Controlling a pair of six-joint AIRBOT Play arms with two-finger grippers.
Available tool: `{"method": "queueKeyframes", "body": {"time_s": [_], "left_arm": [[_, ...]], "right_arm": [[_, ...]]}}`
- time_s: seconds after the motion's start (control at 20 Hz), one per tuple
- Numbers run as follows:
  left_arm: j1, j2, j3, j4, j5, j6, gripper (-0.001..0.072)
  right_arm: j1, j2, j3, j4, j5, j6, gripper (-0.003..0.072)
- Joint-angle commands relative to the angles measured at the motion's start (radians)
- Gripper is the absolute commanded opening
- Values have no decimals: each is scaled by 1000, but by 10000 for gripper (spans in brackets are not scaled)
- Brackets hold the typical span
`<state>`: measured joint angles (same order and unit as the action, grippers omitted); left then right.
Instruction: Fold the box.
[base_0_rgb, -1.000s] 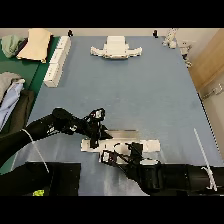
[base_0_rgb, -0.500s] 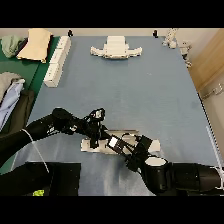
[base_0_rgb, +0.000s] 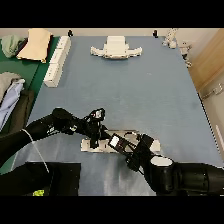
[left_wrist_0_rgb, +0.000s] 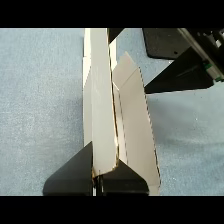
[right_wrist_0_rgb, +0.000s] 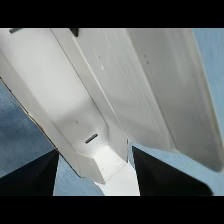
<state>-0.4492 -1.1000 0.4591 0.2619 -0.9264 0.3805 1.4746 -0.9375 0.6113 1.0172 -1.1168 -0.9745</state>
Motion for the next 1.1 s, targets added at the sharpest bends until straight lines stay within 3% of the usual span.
{"method": "queueKeyframes", "body": {"time_s": [0.0, 0.3, 0.5, 0.7, 1.05], "left_arm": [[0, 0, 0, 0, 0, 0, 16], [0, 0, 0, 0, 0, 0, 16], [0, 0, 0, 0, 0, 0, 15], [0, 0, 0, 0, 0, 0, 16], [0, 0, 0, 0, 0, 0, 15]], "right_arm": [[-28, 35, -6, 22, 0, -95, 720], [-238, 111, -99, 169, 193, -345, 720], [-397, 159, -142, 410, 298, -746, 720], [-597, 162, -145, 729, 291, -1115, 720], [-821, 162, -156, 1058, 230, -1613, 720]]}}
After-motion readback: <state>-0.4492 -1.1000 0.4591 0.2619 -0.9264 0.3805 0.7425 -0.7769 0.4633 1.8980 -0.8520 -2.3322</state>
